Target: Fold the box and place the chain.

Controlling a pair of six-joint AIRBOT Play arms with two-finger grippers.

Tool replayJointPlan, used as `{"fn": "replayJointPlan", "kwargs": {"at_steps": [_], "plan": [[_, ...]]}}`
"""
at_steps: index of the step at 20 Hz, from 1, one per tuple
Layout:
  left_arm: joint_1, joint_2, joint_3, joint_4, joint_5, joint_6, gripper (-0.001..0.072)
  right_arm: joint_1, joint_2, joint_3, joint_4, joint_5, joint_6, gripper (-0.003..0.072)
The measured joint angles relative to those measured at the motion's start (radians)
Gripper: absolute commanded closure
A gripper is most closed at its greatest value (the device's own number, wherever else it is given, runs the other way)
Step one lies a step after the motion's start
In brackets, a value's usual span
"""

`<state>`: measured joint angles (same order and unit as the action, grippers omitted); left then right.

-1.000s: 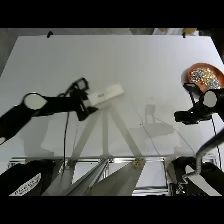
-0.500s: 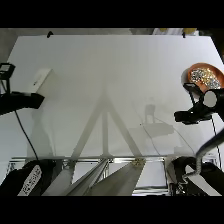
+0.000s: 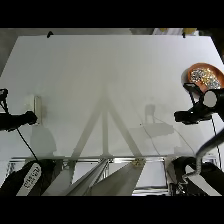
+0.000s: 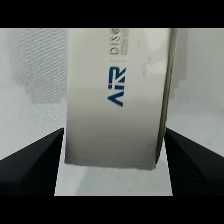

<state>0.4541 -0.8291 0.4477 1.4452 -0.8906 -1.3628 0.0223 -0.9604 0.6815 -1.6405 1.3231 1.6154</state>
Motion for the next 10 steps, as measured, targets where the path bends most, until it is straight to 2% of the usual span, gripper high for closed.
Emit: {"fn": "replayJointPlan", "kwargs": {"at_steps": [4,9,10], "plan": [[0.004,0.025,-0.009,0.023,-0.021,-0.035,0.0009,0.0,0.0,0.0,0.0,0.0,0.0,0.067],[-0.021,0.222,-0.011,0.033,-0.05,-0.048,0.002,0.0,0.0,0.0,0.0,0.0,0.0,0.067],[-0.034,0.266,-0.011,0.033,-0.064,-0.049,0.0097,0.0,0.0,0.0,0.0,0.0,0.0,0.067]]}}
